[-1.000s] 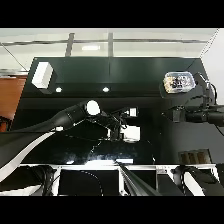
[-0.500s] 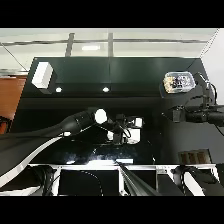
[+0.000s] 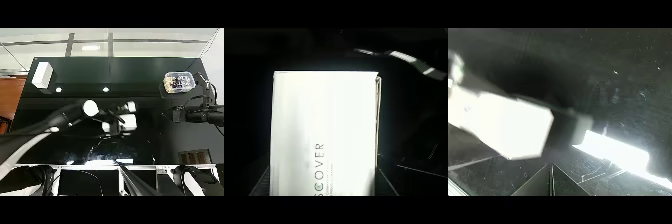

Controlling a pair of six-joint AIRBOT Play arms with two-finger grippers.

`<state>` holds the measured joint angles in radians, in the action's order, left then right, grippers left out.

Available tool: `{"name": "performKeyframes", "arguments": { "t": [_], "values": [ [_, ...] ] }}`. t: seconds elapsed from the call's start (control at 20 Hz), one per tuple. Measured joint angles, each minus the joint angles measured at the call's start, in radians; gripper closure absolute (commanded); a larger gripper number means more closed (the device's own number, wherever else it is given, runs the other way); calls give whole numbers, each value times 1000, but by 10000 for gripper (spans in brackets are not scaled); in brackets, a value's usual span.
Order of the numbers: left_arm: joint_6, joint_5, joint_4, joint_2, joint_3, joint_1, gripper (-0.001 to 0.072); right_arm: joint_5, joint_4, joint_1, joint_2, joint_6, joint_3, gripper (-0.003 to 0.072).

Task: Fold the box and place the chain.

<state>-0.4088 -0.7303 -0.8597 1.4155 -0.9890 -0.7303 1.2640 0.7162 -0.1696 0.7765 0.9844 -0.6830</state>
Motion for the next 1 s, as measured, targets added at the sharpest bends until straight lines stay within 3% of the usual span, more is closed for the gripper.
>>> {"name": "performKeyframes", "arguments": {
  "t": [0.35, 0.55, 0.8, 1.0],
  "values": [
    [-484, -304, -303, -41, 0, 498, 373, 0, 0, 0, 0, 9, 0, 673],
    [-624, -386, -365, -45, 0, 831, 373, -5, 0, 0, 0, 19, 0, 673],
    [-669, -342, -389, -45, 0, 1094, 372, -11, 0, 0, 0, 38, 0, 673],
    [-618, -211, -405, -44, 0, 1166, 372, -13, 0, 0, 0, 46, 0, 673]
  ]
}}
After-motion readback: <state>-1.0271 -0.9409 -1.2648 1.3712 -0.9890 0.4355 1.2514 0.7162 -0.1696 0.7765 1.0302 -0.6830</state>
